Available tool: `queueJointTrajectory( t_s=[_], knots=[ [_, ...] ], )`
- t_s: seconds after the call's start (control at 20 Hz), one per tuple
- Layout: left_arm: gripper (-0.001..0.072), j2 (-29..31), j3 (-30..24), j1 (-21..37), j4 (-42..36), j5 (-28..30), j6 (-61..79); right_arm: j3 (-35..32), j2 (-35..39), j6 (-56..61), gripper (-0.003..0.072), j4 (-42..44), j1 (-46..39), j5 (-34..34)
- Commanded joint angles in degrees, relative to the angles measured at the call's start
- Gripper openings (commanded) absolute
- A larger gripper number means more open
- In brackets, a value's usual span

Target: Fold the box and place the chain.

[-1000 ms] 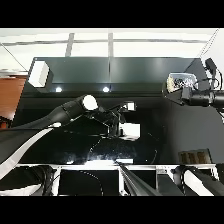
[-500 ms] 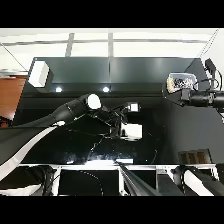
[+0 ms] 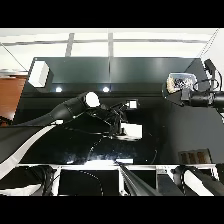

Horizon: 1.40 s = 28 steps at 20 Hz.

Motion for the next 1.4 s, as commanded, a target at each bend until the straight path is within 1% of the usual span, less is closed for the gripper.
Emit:
queueJointTrajectory(
  t_s=[0.0,0.25,0.6,1.35],
  knots=[
    [0.0700,-0.74,0.04,0.04,-0.24,-0.22,-0.57,0.00,0.07,0.02,0.0010,0.04,0.00,0.04],
    [0.0699,-1.11,0.04,-0.31,-0.28,-1.29,-1.01,0.00,0.07,0.00,0.0010,0.02,0.00,0.04],
    [0.0700,-2.36,0.04,-1.60,-0.22,-1.20,-0.98,0.00,0.07,0.00,0.0010,0.02,0.00,0.04],
    [0.0703,-2.38,0.04,-1.64,-0.22,-1.14,-0.98,0.00,0.07,0.00,0.0011,0.02,0.00,0.02]
  ],
)
